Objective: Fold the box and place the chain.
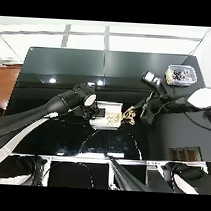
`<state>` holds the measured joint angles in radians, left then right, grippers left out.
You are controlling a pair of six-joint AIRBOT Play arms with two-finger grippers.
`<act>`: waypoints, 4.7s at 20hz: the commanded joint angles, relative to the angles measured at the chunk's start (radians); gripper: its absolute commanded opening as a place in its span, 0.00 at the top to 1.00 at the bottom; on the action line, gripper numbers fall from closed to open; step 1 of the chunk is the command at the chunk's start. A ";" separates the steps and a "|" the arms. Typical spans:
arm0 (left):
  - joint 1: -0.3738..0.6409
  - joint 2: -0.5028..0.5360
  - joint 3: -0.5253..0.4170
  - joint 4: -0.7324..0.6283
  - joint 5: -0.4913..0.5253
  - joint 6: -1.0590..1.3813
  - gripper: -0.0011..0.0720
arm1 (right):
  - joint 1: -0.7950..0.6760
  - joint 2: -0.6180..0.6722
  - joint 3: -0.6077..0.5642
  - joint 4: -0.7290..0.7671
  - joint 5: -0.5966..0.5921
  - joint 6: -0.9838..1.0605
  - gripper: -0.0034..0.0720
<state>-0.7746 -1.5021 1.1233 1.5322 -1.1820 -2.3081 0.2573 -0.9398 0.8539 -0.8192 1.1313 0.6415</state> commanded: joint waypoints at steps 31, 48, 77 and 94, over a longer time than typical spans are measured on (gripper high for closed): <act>0.000 0.000 0.000 0.000 0.000 0.000 0.94 | -0.061 -0.185 -0.082 -0.097 -0.046 0.148 0.21; 0.000 0.000 0.000 0.000 0.000 0.000 0.94 | 0.079 -0.401 -0.197 0.179 -0.377 -0.863 0.00; 0.000 0.000 0.000 0.000 0.000 0.000 0.94 | 0.063 0.110 0.179 0.146 0.032 0.225 0.93; 0.000 0.000 0.000 0.000 0.000 0.000 0.94 | 0.011 -0.199 0.083 0.148 0.079 0.222 0.45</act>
<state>-0.7746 -1.5021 1.1229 1.5322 -1.1828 -2.3081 0.3164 -1.1297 0.9413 -0.5983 1.1873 0.8761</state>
